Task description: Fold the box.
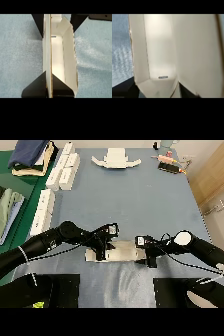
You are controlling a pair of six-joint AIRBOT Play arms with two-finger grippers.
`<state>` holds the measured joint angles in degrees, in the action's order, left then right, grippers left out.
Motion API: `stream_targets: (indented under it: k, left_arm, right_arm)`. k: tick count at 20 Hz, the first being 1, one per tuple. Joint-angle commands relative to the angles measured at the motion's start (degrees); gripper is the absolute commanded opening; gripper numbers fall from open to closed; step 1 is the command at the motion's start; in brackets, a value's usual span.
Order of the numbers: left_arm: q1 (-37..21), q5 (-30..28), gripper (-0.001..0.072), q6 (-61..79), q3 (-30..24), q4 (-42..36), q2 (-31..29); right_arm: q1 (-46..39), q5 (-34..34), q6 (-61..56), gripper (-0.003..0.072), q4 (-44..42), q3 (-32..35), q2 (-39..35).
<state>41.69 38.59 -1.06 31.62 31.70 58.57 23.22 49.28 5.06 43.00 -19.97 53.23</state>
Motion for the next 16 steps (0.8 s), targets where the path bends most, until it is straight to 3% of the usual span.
stream_targets:
  k: [1, 4, 5, 12, 16]
  left_arm:
    - [0.0, 0.0, 0.0015, 0.0, 0.0, 0.0, 0.0]
    - [0.0, 0.0, 0.0015, 0.0, 0.0, 0.0, 0.0]
    - [0.0, 0.0, 0.0015, 0.0, 0.0, 0.0, 0.0]
    - [0.0, 0.0, 0.0015, 0.0, 0.0, 0.0, 0.0]
    - [0.0, 0.0, 0.0015, 0.0, 0.0, 0.0, 0.0]
  right_arm:
    - [0.0, -0.3, 2.7, 0.0682, -1.5, 0.1, 0.1]
    - [0.0, -0.3, 4.1, 0.0677, -2.4, 0.1, 2.0]
    - [0.0, -0.3, 4.2, 0.0630, -2.6, 0.1, 2.5]
    - [0.0, -0.9, 4.5, 0.0628, -3.0, 0.3, 2.6]
    - [0.0, -1.3, 4.5, 0.0531, -3.0, 1.2, 3.2]
